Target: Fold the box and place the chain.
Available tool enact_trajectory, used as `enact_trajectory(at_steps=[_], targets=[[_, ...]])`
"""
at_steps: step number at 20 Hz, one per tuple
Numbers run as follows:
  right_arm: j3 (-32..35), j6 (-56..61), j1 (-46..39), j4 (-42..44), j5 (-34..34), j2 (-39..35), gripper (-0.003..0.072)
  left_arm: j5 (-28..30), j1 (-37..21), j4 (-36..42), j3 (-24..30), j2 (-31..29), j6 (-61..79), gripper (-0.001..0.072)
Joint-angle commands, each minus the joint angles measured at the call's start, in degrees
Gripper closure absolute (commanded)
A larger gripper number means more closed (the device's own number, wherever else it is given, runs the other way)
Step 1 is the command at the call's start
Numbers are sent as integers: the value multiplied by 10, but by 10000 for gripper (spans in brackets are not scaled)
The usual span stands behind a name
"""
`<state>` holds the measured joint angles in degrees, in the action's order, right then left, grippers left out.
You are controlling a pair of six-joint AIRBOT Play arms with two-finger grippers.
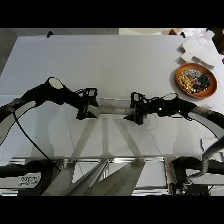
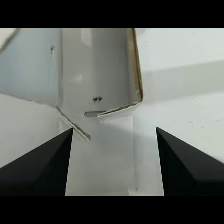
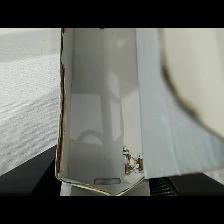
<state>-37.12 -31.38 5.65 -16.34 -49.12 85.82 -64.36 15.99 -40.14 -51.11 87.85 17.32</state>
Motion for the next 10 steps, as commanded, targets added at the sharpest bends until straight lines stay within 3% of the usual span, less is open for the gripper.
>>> enact_trajectory(at_steps=[1, 5, 7, 8, 10], targets=[[0, 0, 0, 0, 0, 0, 252, -7, 2, 11, 0, 3, 9, 153], [0, 0, 0, 0, 0, 0, 252, -3, 2, 11, 0, 3, 9, 165], [0, 0, 0, 0, 0, 0, 252, 4, 2, 11, 0, 3, 9, 417], [0, 0, 0, 0, 0, 0, 252, 4, 2, 11, 0, 3, 9, 451], [0, 0, 0, 0, 0, 0, 252, 7, 2, 11, 0, 3, 9, 451]])
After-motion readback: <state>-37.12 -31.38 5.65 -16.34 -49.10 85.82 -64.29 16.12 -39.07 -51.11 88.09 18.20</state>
